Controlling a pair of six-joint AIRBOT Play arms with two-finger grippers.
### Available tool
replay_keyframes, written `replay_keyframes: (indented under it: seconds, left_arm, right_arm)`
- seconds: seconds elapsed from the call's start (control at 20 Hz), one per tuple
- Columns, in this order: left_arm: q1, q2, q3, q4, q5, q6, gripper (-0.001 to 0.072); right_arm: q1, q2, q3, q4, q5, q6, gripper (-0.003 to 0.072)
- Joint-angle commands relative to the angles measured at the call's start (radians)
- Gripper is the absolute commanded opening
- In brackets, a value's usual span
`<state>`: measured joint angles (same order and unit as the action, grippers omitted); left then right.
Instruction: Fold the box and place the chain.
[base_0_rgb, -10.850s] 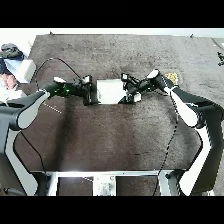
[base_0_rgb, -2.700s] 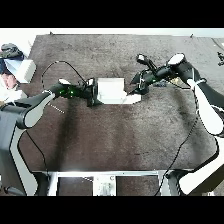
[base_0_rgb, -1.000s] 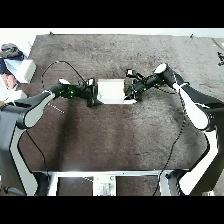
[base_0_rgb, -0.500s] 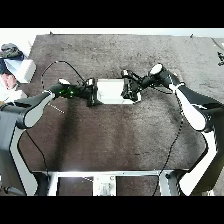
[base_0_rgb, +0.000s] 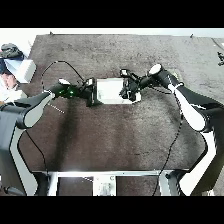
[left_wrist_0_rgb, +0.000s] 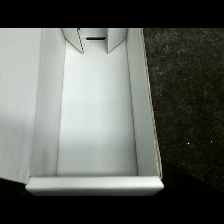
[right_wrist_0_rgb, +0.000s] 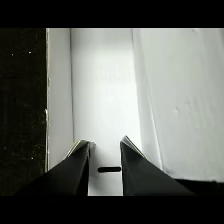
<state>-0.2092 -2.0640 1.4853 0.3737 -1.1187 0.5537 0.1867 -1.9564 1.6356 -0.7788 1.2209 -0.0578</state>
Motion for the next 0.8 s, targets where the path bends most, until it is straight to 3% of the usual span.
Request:
replay_keyframes:
  seconds: [0.0, 0.05, 0.25, 0.35, 0.6, 0.7, 0.75]
  left_arm:
    - [-0.001, 0.000, 0.000, 0.000, 0.000, 0.001, 0.0397]
    - [-0.001, 0.000, 0.000, 0.000, 0.000, 0.001, 0.0397]
    - [-0.001, 0.000, 0.000, 0.000, 0.000, 0.001, 0.0397]
    - [-0.001, 0.000, 0.000, 0.000, 0.000, 0.001, 0.0397]
    - [-0.001, 0.000, 0.000, 0.000, 0.000, 0.001, 0.0397]
    - [-0.001, 0.000, 0.000, 0.000, 0.000, 0.001, 0.0397]
    - [-0.001, 0.000, 0.000, 0.000, 0.000, 0.001, 0.0397]
  right_arm:
    - [0.008, -0.002, 0.000, -0.010, 0.012, -0.003, 0.0355]
    - [0.008, -0.003, 0.000, -0.011, 0.011, -0.003, 0.0418]
    - [0.008, -0.003, 0.000, -0.040, 0.005, -0.003, 0.0424]
    - [0.008, -0.003, 0.000, -0.040, 0.002, -0.002, 0.0709]
    - [0.007, -0.003, 0.000, -0.042, 0.003, 0.004, 0.0704]
    - [0.005, 0.004, 0.001, -0.077, 0.023, 0.010, 0.0312]
    - [0.003, 0.010, 0.001, -0.103, 0.032, 0.026, 0.0276]
